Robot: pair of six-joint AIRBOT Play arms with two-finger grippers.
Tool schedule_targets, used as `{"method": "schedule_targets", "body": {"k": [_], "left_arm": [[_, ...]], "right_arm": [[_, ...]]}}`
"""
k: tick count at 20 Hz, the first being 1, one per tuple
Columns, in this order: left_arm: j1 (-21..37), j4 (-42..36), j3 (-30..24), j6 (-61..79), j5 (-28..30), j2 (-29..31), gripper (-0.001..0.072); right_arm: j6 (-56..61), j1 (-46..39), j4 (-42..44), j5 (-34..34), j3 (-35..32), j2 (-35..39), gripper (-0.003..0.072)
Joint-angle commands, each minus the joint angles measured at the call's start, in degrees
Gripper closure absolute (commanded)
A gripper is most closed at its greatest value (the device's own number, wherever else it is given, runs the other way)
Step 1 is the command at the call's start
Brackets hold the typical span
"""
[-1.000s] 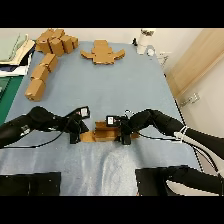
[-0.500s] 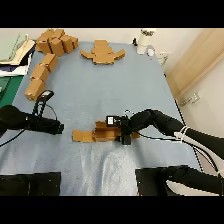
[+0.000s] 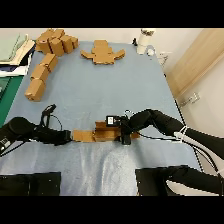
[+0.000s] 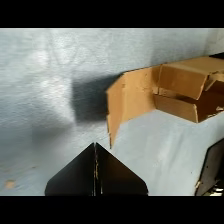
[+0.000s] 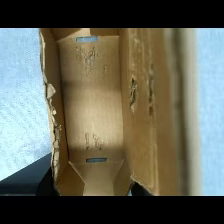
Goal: Fold the box.
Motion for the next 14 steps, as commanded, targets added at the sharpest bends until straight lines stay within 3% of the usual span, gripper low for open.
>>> {"method": "schedule_targets", "body": {"k": [1,4,8,14], "left_arm": [[-6.45,-5.62,-0.87,-0.57,8.15,-3.65,0.0697],[-10.64,-7.37,-0.87,-0.63,13.27,-6.29,0.0697],[-10.95,-8.07,-0.87,-0.33,15.85,-7.06,0.0697],[-10.95,-8.11,-0.59,0.79,11.61,-5.4,0.0697]], "right_arm": [[0.0,0.0,0.02,0.0,0.02,-0.02,0.0167],[0.0,0.0,0.02,0.02,0.02,-0.02,0.0167],[0.0,0.0,0.02,0.02,0.02,-0.02,0.0167],[0.0,0.0,0.02,0.0,0.02,-0.02,0.0167]]}}
